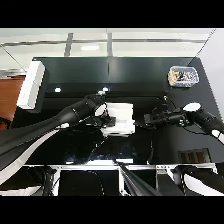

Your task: Fold the box and place the chain.

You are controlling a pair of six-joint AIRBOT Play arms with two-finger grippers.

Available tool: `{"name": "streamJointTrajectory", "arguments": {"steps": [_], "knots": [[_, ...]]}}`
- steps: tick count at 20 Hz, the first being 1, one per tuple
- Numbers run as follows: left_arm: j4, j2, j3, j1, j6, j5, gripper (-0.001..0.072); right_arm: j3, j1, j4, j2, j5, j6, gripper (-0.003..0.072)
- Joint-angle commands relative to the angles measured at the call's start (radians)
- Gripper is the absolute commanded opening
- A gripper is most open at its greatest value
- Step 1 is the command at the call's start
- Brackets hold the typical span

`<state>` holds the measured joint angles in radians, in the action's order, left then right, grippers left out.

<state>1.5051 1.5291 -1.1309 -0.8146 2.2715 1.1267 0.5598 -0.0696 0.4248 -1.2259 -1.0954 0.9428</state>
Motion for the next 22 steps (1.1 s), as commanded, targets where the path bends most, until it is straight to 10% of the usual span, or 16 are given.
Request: {"name": "streamJointTrajectory", "arguments": {"steps": [1, 14, 16, 22], "knots": [[0.000, 0.000, 0.000, 0.000, 0.000, -0.001, 0.0028, 0.010, -0.061, -0.025, -0.001, 0.068, 0.038, 0.0476], [0.001, 0.000, 0.000, 0.000, 0.000, -0.002, 0.0027, 0.078, -0.291, 0.224, -0.001, 0.274, 0.420, 0.0474], [0.001, 0.000, 0.000, 0.000, 0.000, -0.004, 0.0027, 0.100, -0.317, 0.275, -0.001, 0.272, 0.481, 0.0336], [0.001, 0.000, 0.000, 0.000, 0.000, -0.005, 0.0027, 0.198, -0.388, 0.515, -0.012, 0.255, 0.740, 0.0336]]}}
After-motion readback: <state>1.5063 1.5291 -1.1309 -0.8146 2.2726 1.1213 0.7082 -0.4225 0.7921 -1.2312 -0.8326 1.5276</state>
